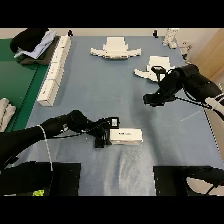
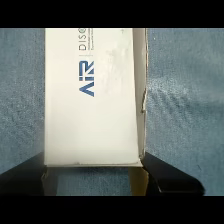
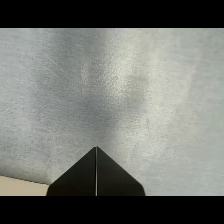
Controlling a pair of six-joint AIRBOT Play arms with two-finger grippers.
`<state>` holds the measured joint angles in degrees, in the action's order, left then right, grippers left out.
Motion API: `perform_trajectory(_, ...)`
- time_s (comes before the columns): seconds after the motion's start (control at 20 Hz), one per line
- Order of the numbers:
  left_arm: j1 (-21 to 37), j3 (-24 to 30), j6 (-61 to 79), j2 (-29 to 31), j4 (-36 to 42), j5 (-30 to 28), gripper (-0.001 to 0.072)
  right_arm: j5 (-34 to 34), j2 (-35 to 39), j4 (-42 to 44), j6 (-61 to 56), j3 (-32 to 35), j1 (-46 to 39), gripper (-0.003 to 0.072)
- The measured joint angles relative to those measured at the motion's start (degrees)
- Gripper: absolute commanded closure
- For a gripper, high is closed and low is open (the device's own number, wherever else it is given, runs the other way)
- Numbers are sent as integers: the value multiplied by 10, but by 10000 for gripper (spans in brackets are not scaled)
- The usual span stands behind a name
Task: Fold the box.
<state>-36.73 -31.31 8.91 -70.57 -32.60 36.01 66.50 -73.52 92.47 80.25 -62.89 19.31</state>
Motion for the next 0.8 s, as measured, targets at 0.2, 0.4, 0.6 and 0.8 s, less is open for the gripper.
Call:
perform_trajectory(0.2, 9, 0, -67, 40, -27, -2, 285, 2, -2, -2, -3, 0, 0, 682)
perform_trajectory(0.4, 76, 0, -197, 123, -81, 61, 285, 2, -2, -2, -5, 0, 0, 682)
perform_trajectory(0.6, 197, 0, -336, 221, -179, 162, 285, 2, -2, -2, -5, 0, 0, 682)
perform_trajectory(0.8, 349, 0, -446, 323, -265, 236, 285, 3, -2, -1, -5, 0, 0, 682)
